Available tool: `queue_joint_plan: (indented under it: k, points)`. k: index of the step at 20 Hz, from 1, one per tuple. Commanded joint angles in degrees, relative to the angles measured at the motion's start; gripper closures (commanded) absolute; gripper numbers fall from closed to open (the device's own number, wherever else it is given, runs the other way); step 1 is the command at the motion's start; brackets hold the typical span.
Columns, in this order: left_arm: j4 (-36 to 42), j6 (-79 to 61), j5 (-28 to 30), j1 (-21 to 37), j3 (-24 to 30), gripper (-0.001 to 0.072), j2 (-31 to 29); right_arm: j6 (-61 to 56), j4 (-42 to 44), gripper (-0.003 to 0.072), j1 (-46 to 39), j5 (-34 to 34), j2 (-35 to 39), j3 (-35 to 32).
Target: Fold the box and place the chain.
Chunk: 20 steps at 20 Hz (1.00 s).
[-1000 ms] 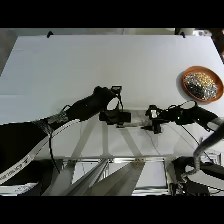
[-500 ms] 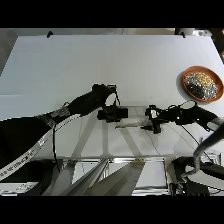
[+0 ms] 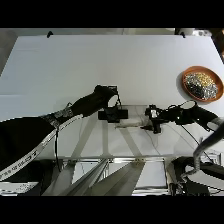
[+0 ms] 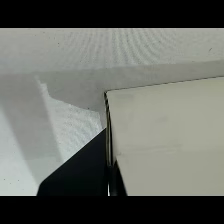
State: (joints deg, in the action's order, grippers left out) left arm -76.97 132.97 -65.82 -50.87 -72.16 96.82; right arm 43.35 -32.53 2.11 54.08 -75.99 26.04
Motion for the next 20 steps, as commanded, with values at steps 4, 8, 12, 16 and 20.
queue_joint_plan:
  k: [4,8,12,16,20]
  points:
    - [0.0,-0.3,1.5,-1.3,0.1,0.0484,0.3,0.0,0.0,0.0229,0.0,0.0,0.0,0.0]
    - [0.0,-0.3,1.7,-1.4,0.1,0.0693,0.2,0.0,0.0,0.0229,0.0,0.2,0.0,0.0]
    - [0.0,-0.5,1.7,-1.4,0.1,0.0703,0.2,0.0,0.0,0.0229,0.0,0.2,0.0,0.0]
    - [1.2,-4.9,1.7,-1.4,0.1,0.0694,-0.6,0.0,0.0,0.0229,0.0,0.2,0.0,0.0]
    - [1.7,-10.0,1.4,-0.9,0.1,0.0692,-2.9,0.0,0.0,0.0229,0.0,0.2,0.0,0.0]
